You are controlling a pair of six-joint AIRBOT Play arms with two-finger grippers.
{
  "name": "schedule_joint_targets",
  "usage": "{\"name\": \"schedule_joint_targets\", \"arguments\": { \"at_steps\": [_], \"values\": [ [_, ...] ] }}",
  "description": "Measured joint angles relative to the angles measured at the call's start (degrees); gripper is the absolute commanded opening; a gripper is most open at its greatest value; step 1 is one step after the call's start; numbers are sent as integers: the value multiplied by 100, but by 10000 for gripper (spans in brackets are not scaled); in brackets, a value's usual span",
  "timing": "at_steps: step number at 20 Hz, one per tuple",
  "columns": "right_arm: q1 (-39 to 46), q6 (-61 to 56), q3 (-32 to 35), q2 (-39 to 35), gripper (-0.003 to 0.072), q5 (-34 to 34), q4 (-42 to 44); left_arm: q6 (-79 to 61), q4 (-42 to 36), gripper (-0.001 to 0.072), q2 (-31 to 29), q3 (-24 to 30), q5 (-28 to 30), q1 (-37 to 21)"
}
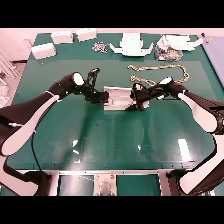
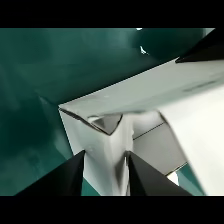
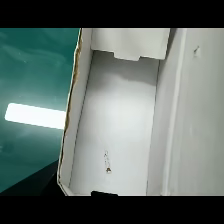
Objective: Fold the box and place the chain.
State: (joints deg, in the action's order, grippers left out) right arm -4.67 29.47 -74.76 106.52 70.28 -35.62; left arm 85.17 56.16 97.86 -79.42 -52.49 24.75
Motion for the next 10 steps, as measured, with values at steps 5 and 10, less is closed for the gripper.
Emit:
{"name": "schedule_joint_targets", "arguments": {
  "at_steps": [5, 10],
  "values": [
    [9, -2, 0, 0, 497, 31, -44, 391, 227, 310, -103, -22, 142, 42],
    [13, -2, 2, 0, 497, 42, -50, 990, 564, 310, -125, -98, 254, 260]
  ]
}}
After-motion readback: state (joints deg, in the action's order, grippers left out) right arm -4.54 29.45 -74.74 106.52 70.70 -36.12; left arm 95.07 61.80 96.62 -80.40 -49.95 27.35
